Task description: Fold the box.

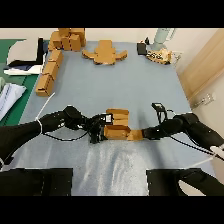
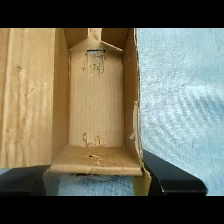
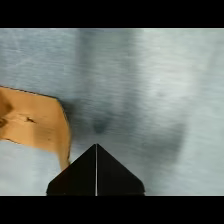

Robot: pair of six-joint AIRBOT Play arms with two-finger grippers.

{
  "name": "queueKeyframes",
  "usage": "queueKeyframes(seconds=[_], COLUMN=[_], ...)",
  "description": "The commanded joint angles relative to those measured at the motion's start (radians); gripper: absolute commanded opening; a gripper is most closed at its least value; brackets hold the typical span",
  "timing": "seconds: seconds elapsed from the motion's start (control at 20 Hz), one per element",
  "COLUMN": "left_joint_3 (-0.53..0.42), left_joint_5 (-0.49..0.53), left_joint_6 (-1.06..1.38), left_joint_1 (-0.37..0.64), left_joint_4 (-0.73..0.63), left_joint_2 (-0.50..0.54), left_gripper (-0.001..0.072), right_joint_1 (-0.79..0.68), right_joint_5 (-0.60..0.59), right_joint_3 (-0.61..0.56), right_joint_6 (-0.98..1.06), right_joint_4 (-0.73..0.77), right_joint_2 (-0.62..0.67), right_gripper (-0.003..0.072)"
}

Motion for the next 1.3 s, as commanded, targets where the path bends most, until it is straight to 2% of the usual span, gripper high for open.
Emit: queueKeyframes(seconds=[0.0, 0.15, 0.65, 1.0, 1.25], left_joint_3=[0.000, 0.000, 0.000, 0.000, 0.000], left_joint_5=[0.000, 0.000, 0.000, 0.000, 0.000], left_joint_6=[0.000, 0.000, 0.000, 0.000, 0.000], left_joint_1=[0.000, 0.000, 0.000, 0.000, 0.000], left_joint_4=[0.000, 0.000, 0.000, 0.000, 0.000], left_joint_2=[0.000, 0.000, 0.000, 0.000, 0.000], left_gripper=[0.0519, 0.0519, 0.0519, 0.0519, 0.0519], right_joint_1=[0.006, 0.006, 0.005, 0.005, 0.006], right_joint_5=[0.049, 0.050, 0.062, 0.010, -0.002], right_joint_3=[-0.005, -0.005, -0.005, -0.004, -0.002], right_joint_6=[-0.127, -0.168, -0.185, -0.182, -0.182], right_joint_4=[0.218, 0.274, 0.227, 0.227, 0.232], right_joint_2=[-0.041, -0.041, -0.040, -0.036, 0.037], right_gripper=[0.0004, 0.0004, 0.0005, 0.0005, 0.0005])
